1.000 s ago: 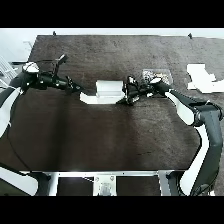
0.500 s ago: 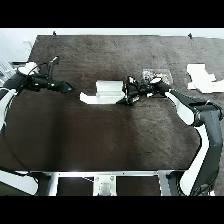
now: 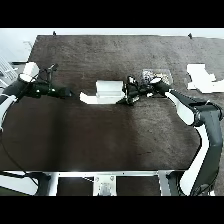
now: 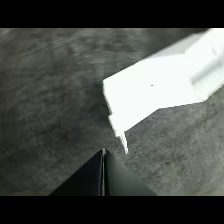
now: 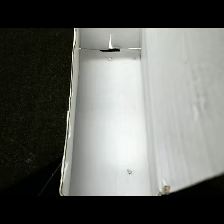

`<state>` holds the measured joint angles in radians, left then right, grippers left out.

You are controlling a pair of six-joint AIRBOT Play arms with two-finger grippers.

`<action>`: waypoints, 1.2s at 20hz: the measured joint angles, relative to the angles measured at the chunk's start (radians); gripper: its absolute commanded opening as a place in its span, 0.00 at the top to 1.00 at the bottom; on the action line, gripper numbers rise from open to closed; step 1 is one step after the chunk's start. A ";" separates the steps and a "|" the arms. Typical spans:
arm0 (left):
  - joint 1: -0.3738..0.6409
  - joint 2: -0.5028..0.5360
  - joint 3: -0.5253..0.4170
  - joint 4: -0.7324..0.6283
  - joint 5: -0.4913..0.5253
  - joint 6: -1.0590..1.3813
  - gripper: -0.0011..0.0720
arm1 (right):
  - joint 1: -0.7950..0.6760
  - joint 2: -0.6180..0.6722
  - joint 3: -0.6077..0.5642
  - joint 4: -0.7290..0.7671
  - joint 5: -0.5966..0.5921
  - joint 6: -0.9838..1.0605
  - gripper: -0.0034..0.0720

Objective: Fold the box and place the chain.

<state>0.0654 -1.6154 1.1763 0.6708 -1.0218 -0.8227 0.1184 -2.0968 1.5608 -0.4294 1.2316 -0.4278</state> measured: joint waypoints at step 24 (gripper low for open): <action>-0.165 -0.153 0.014 -0.223 0.146 -0.004 0.96 | 0.000 0.000 0.000 0.000 0.000 0.000 0.27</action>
<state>-0.0998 -1.7687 1.1904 0.4477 -0.8761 -0.8265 0.1184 -2.0968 1.5608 -0.4294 1.2316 -0.4278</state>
